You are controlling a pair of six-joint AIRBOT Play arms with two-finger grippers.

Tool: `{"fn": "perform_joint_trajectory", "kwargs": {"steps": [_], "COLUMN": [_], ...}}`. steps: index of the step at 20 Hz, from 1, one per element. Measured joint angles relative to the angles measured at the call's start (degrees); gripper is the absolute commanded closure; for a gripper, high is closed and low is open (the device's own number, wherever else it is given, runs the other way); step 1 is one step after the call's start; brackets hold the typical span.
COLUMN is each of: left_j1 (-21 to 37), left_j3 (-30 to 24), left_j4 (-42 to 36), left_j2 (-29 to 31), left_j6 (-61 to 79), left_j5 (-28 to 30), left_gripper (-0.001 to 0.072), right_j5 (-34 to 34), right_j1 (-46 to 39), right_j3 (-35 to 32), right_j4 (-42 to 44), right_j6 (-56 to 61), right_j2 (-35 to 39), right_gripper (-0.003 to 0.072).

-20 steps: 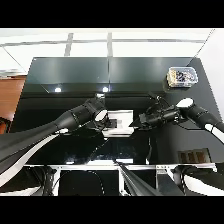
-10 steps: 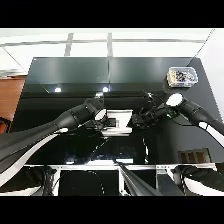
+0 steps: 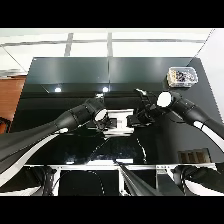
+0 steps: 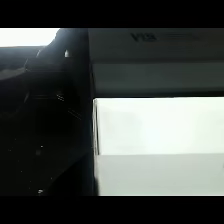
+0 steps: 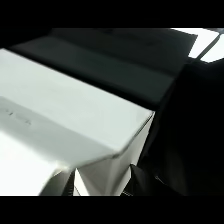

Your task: Fold the box and place the chain.

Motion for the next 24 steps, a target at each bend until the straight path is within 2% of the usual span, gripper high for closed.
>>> {"fn": "perform_joint_trajectory", "kwargs": {"steps": [6, 8, 15, 16, 19, 20, 24], "left_j1": [0.0, 0.0, 0.0, 0.0, 0.0, 0.0, 0.0], "left_j3": [0.0, 0.0, 0.0, 0.0, 0.0, 0.0, 0.0], "left_j4": [0.4, 0.5, 0.6, 0.6, 0.6, 0.6, 0.6], "left_j2": [0.0, 0.0, 0.0, 0.0, 0.0, 0.0, 0.0], "left_j6": [0.0, 0.0, -0.2, -0.2, -0.2, -0.2, -0.2], "left_j5": [-0.5, -0.5, -0.5, -0.5, -0.2, -0.2, -0.1], "left_gripper": [0.0684, 0.0684, 0.0684, 0.0684, 0.0684, 0.0684, 0.0684], "right_j5": [0.0, 0.1, -1.3, -1.3, -1.7, -1.9, -2.3], "right_j1": [0.6, 0.6, 4.5, 5.9, 9.3, 10.1, 11.7], "right_j3": [0.4, 0.7, 2.1, 2.4, 3.6, 3.8, 4.3], "right_j4": [-3.1, -4.2, -8.1, -10.0, -16.4, -18.3, -22.2], "right_j6": [1.4, 2.0, 7.1, 9.3, 16.2, 18.6, 24.9], "right_j2": [0.0, 0.0, -0.6, -0.7, -0.9, -0.9, -1.2], "right_gripper": [0.0071, 0.0176, 0.0194, 0.0248, 0.0271, 0.0345, 0.0370]}}
